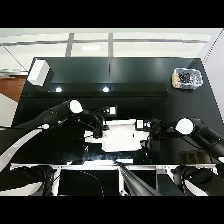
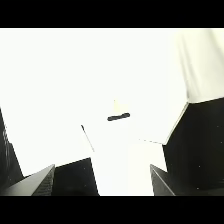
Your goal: Fold the box and place the chain.
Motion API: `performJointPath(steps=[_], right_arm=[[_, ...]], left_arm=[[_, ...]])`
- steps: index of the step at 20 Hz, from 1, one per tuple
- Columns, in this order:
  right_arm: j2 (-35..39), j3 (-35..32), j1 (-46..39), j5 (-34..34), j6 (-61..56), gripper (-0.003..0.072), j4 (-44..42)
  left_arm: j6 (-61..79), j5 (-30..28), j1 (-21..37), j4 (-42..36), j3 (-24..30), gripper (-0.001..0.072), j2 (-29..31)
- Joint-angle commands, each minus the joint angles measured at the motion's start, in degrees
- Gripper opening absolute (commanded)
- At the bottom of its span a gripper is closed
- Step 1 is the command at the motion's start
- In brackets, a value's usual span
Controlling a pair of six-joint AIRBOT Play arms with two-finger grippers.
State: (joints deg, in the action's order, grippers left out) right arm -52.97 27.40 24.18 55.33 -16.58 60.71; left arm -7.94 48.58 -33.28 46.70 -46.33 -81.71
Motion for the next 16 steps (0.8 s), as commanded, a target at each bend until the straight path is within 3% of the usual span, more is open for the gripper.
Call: performJointPath(steps=[1,6,12,16], right_arm=[[-0.1,-0.5,0.4,0.0,1.2,0.0711,1.2],[-0.1,-0.5,0.3,0.1,1.2,0.0711,4.8],[-0.1,-0.9,2.6,-0.7,1.2,0.0704,-6.1],[-0.1,-2.9,5.6,-2.0,1.2,0.0704,-4.7]], left_arm=[[0.0,-0.1,0.0,0.1,0.0,0.0025,0.0],[-0.1,0.0,0.0,0.1,-0.1,0.0027,0.0],[0.0,0.0,0.0,0.1,-0.1,0.0027,0.0],[0.0,0.0,0.0,0.1,-0.1,0.0027,0.0]])
